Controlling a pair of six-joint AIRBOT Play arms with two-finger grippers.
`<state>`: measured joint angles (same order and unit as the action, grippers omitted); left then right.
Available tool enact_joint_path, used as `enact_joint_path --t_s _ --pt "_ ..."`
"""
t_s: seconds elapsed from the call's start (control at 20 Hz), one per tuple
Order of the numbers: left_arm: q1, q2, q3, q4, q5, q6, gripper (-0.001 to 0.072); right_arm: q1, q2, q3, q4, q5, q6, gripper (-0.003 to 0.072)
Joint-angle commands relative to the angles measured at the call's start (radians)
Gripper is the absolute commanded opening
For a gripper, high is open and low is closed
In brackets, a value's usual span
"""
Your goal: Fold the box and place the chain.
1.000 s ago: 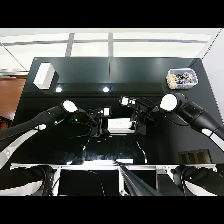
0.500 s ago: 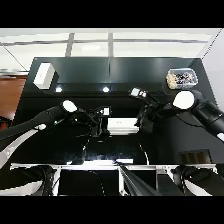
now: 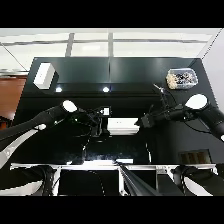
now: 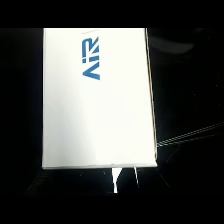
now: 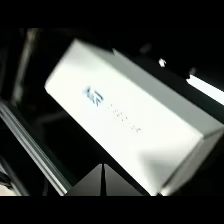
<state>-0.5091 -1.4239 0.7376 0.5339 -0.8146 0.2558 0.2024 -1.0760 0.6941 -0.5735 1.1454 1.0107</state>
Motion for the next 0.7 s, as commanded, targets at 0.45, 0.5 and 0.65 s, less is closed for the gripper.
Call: enact_joint_path --t_s 0.45,0.5,0.65 --pt "0.0 0.0 0.0 0.0 -0.001 0.0 0.0488 0.045 -0.213 -0.018 0.108 -0.082 0.014 0.0011" --pt "0.0 0.0 0.0 0.0 -0.001 0.0 0.0488 0.045 -0.213 -0.018 0.1 -0.088 0.014 0.0012" --pt "0.0 0.0 0.0 0.0 0.0 0.0 0.0488 0.045 -0.213 -0.018 0.091 -0.101 0.014 0.0012"
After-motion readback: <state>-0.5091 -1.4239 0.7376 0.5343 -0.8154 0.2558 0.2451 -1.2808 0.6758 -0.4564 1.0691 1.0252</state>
